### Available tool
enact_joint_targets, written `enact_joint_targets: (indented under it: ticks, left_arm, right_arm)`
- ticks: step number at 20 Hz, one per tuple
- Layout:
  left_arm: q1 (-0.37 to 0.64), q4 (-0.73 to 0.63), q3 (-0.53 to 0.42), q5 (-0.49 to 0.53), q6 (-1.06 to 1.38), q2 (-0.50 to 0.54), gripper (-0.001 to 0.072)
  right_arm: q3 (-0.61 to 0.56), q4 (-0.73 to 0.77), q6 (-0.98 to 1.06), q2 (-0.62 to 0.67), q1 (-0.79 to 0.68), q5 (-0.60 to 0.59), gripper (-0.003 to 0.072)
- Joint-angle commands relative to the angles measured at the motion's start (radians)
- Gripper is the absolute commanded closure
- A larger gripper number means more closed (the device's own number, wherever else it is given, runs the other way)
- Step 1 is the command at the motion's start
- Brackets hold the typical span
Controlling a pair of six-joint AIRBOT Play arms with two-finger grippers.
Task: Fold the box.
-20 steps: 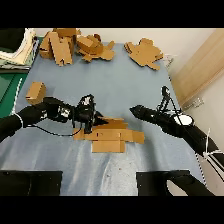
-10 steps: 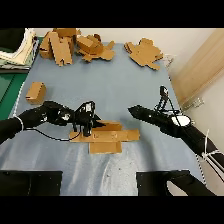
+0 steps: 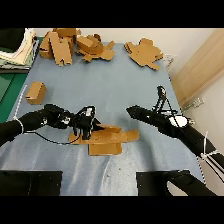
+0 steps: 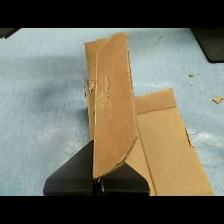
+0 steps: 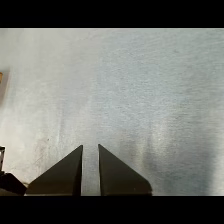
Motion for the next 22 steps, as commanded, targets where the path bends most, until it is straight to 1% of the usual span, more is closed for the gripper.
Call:
enact_joint_targets:
  ticks: [1, 4, 7, 10, 13, 15, 17, 19, 21, 22]
  left_arm:
    - [0.000, 0.002, -0.005, 0.002, -0.001, 0.002, 0.0697]
    - [-0.002, 0.002, -0.005, 0.021, -0.001, 0.001, 0.0696]
    - [-0.002, 0.005, -0.004, 0.095, -0.024, 0.001, 0.0697]
    - [-0.002, 0.005, -0.004, 0.088, -0.025, 0.001, 0.0696]
    - [-0.002, 0.005, -0.004, 0.074, -0.027, 0.001, 0.0696]
    - [-0.002, 0.001, -0.004, 0.056, -0.026, 0.001, 0.0696]
    - [-0.002, -0.042, 0.000, 0.037, -0.026, 0.002, 0.0696]
    - [-0.005, -0.090, 0.019, -0.001, 0.002, 0.001, 0.0696]
    - [-0.014, -0.140, 0.046, 0.009, 0.064, 0.000, 0.0696]
    - [-0.014, -0.186, 0.054, 0.008, 0.092, -0.001, 0.0696]
  right_arm:
    - [0.001, 0.000, 0.000, 0.000, 0.002, -0.001, 0.0535]
    - [0.001, -0.001, 0.000, 0.000, 0.002, 0.002, 0.0535]
    - [0.001, -0.001, 0.000, 0.000, 0.002, 0.004, 0.0535]
    - [0.004, -0.014, -0.024, 0.001, 0.002, 0.034, 0.0540]
    - [0.013, -0.132, -0.002, 0.026, 0.034, 0.047, 0.0553]
    - [0.013, -0.253, 0.080, 0.058, 0.063, 0.044, 0.0553]
    - [0.013, -0.374, 0.182, 0.080, 0.071, 0.061, 0.0553]
    - [0.013, -0.408, 0.203, 0.084, 0.071, 0.082, 0.0553]
    - [0.013, -0.408, 0.203, 0.084, 0.071, 0.077, 0.0553]
    - [0.013, -0.408, 0.203, 0.084, 0.071, 0.072, 0.0553]
